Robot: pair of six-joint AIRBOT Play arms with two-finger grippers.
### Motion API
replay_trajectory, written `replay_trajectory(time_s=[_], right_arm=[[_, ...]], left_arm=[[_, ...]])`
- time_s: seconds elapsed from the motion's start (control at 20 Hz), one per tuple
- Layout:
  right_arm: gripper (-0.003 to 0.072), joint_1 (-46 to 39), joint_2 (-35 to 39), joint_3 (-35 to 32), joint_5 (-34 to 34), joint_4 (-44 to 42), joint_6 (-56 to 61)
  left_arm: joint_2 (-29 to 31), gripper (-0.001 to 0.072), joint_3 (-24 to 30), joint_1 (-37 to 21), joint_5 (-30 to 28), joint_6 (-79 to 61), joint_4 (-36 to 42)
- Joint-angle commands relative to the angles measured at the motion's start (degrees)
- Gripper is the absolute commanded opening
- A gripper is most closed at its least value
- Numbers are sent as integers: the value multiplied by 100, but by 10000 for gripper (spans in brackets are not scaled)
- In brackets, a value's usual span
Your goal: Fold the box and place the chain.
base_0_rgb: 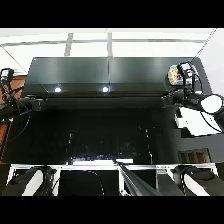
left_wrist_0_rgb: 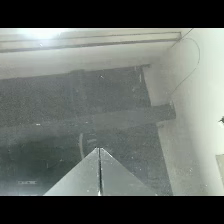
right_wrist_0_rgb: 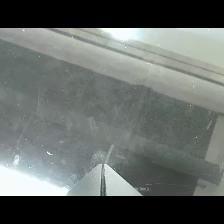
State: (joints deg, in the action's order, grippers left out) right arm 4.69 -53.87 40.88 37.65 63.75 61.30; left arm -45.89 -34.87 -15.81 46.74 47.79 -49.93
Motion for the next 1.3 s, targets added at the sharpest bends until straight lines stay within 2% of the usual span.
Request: replay_trajectory(time_s=[0.0,0.4,0.55,0.65,0.75,0.8,0.85,0.9,1.0,1.05,1.1,1.25], right_arm=[[17,2,-2,-4,0,-2,0],[17,2,-2,-4,0,-2,0],[17,2,-2,-4,-52,-22,-7],[17,2,-2,-4,-621,-63,-2],[17,2,-2,-4,-925,-160,-2],[17,2,-2,-4,-966,-164,-2],[17,2,-2,-4,-977,-254,-2],[17,4,-2,-4,-1102,-411,0],[22,2,-2,-4,-1303,-984,-2],[265,4,-2,-4,-1327,-1056,-2],[716,2,-4,-4,-1300,-1060,0],[709,-212,-33,13,-743,-898,308]], left_arm=[[-4,24,2,-2,-2,0,-2],[-4,24,2,-2,-9,0,9],[-7,24,7,7,-332,50,13],[-96,24,20,11,-282,61,256],[-313,29,20,39,-4,59,935],[-442,148,17,142,31,42,1178],[-579,569,15,356,-37,20,1296],[-704,707,0,610,-166,31,1314],[-984,707,-144,1198,-382,15,1185],[-1113,707,-256,1478,-529,20,1054],[-1250,707,-398,1751,-710,52,844],[-1615,707,-879,2212,-999,1058,-243]])
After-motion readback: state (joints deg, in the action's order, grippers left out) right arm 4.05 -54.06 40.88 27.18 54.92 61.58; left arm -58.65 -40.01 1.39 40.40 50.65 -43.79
